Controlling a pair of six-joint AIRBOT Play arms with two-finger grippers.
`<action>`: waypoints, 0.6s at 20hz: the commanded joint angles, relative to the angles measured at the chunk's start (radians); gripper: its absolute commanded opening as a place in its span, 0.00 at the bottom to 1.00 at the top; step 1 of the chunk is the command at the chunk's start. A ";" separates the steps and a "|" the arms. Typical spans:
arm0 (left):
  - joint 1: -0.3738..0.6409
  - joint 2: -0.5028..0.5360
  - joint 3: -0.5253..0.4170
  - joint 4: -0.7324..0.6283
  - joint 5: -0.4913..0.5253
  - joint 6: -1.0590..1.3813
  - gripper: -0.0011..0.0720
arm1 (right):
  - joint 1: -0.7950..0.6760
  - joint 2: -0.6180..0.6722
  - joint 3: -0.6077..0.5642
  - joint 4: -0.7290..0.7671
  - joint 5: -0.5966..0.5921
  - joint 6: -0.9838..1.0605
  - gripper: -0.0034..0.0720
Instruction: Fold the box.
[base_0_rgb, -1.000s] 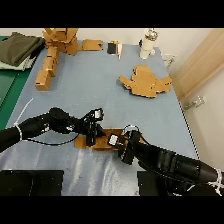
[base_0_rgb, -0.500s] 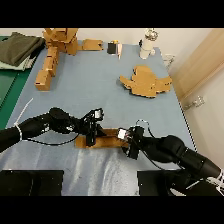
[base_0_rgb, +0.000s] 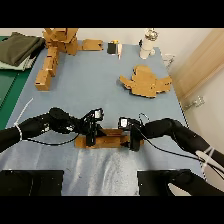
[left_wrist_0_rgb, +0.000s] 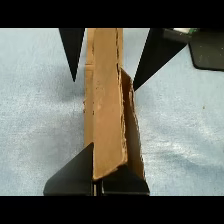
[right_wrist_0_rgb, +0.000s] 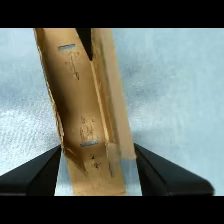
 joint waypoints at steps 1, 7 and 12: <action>0.000 0.000 0.001 0.000 0.000 0.000 0.03 | -0.017 -0.105 0.050 0.039 -0.065 -0.055 1.00; 0.000 0.000 0.001 0.000 0.000 0.000 0.03 | -0.018 -0.106 0.050 0.016 -0.089 0.026 1.00; 0.000 0.000 0.001 0.000 0.000 0.000 0.03 | -0.011 -0.109 0.050 0.024 -0.102 0.035 0.99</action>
